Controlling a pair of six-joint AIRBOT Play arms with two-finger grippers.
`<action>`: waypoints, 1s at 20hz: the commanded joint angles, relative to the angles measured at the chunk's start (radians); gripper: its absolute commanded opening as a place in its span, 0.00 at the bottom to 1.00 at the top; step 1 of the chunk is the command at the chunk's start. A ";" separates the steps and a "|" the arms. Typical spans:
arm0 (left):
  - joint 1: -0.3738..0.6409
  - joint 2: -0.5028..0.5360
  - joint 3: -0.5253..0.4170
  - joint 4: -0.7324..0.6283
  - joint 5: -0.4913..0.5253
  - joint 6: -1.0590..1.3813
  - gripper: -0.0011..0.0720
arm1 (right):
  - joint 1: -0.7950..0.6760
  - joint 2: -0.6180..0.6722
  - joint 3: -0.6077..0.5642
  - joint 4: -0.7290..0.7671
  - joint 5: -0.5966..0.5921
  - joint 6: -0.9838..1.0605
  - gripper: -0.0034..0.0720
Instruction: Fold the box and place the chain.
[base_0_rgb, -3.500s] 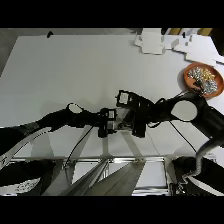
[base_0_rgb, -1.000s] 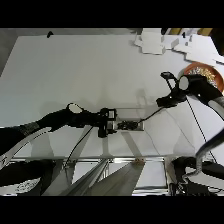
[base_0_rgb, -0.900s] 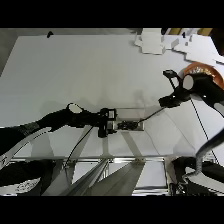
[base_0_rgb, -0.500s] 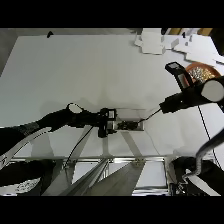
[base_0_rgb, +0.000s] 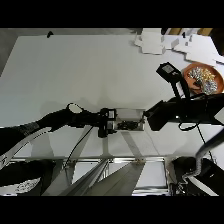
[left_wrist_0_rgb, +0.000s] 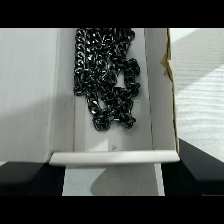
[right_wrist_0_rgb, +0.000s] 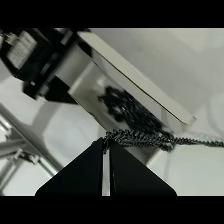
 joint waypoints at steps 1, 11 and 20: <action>0.000 0.000 0.000 0.000 0.000 0.000 0.03 | 0.060 -0.034 -0.001 0.033 -0.114 0.006 0.07; 0.000 0.000 0.000 0.000 0.000 0.000 0.03 | 0.120 -0.214 -0.039 0.015 -0.179 0.012 0.35; 0.000 0.000 0.000 0.000 0.000 0.000 0.03 | -0.319 -0.276 0.079 -0.290 -0.056 0.007 0.10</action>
